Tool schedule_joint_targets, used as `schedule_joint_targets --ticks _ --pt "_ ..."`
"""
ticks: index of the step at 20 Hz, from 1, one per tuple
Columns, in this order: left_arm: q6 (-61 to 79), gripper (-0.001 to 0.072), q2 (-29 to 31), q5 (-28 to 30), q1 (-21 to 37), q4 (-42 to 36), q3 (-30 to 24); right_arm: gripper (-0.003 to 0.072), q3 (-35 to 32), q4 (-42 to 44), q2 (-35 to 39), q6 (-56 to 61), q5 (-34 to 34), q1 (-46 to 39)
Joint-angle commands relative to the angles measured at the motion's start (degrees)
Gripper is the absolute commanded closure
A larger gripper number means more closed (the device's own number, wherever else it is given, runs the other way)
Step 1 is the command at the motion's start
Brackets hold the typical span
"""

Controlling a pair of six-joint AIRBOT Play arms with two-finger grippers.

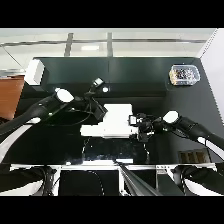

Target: Fold the box and place the chain.

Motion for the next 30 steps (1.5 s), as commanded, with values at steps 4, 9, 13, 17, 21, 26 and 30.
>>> schedule_joint_targets --ticks 4,9,13,17,21,26,30 --pt "-0.4 0.0689 14.7 -10.7 4.9 3.8 -4.2 0.0511 0.0 0.0 0.0 0.0 0.0 0.1" --pt "12.8 0.0688 19.1 -15.7 5.8 -0.1 -16.0 0.0511 0.0 0.0 0.0 0.0 0.0 0.1" --pt "31.9 0.0544 16.8 -15.1 5.4 8.3 -17.7 0.0512 0.0 0.0 0.0 0.0 0.0 0.0" --pt "42.2 -0.0004 14.2 -5.2 4.4 9.6 -17.7 0.0512 0.0 0.0 0.0 0.0 0.0 0.1" --pt "43.5 -0.0004 10.3 -3.5 2.3 4.0 -17.7 0.0511 0.0 0.0 0.0 0.0 0.0 0.1" --pt "48.6 -0.0004 9.4 -4.0 1.9 -5.5 -17.7 0.0512 0.0 0.0 0.0 0.0 0.0 0.1" --pt "49.4 0.0007 7.6 -4.3 -0.1 -5.4 -17.7 0.0512 0.0 0.0 0.0 0.0 0.0 0.1"
